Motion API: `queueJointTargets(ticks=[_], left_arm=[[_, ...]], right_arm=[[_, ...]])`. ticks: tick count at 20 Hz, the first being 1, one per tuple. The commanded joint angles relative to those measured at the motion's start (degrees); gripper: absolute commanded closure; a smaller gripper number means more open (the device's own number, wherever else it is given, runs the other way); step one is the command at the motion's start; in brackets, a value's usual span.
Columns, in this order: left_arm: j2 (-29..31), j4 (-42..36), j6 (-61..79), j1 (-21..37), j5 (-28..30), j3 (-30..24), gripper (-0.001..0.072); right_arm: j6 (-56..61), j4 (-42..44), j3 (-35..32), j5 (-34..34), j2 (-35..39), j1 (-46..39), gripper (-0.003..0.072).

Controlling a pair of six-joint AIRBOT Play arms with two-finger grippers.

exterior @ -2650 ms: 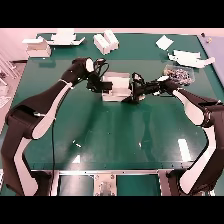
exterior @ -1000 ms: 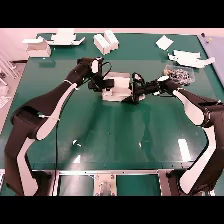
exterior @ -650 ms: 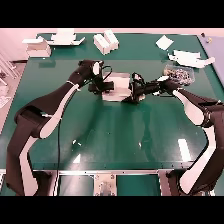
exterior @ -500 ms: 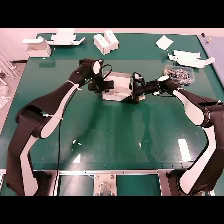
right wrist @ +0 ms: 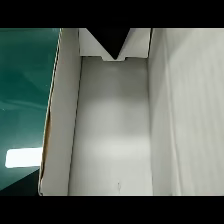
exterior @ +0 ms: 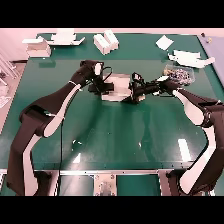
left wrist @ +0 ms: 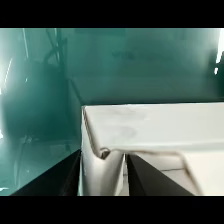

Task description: Fold the box and place the chain.

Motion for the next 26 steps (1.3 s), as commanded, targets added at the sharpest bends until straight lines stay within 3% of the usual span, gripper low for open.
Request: queueJointTargets(ticks=[1, 4, 11, 17, 20, 21, 22, 26], left_arm=[[-0.39, 0.42, -0.20, 0.07, -1.27, 0.11, 0.0387], [-0.39, 0.85, -0.22, 0.07, -1.46, 0.11, 0.0387], [-0.98, 1.44, -0.20, 0.07, -2.91, 2.89, 0.0474], [-1.81, 0.42, -0.20, 0.09, -3.28, 2.89, 0.0484], [-1.81, 0.37, -0.15, 0.07, -3.23, 2.89, 0.0570], [-1.81, 0.17, 0.33, 0.07, -3.26, 2.89, 0.0652], [-1.81, -0.02, 0.55, 0.07, -3.23, 2.89, 0.0688], [-1.81, -0.70, 0.83, 0.07, -3.17, 2.89, 0.0689]], right_arm=[[0.07, 0.02, 0.00, -0.15, 0.04, -0.02, 0.0088], [0.07, 0.02, 0.00, -0.15, 0.04, -0.02, 0.0088], [0.07, 0.02, 0.00, -0.15, 0.04, -0.02, 0.0088], [0.07, 0.02, 0.00, -0.15, 0.04, -0.02, 0.0088], [0.07, 0.02, 0.00, -0.15, 0.04, -0.02, 0.0088], [0.07, 0.02, 0.00, -0.15, 0.04, -0.02, 0.0088], [0.07, 0.02, 0.00, -0.15, 0.04, -0.02, 0.0088], [0.07, 0.02, 0.00, -0.15, 0.04, 0.00, 0.0088]])
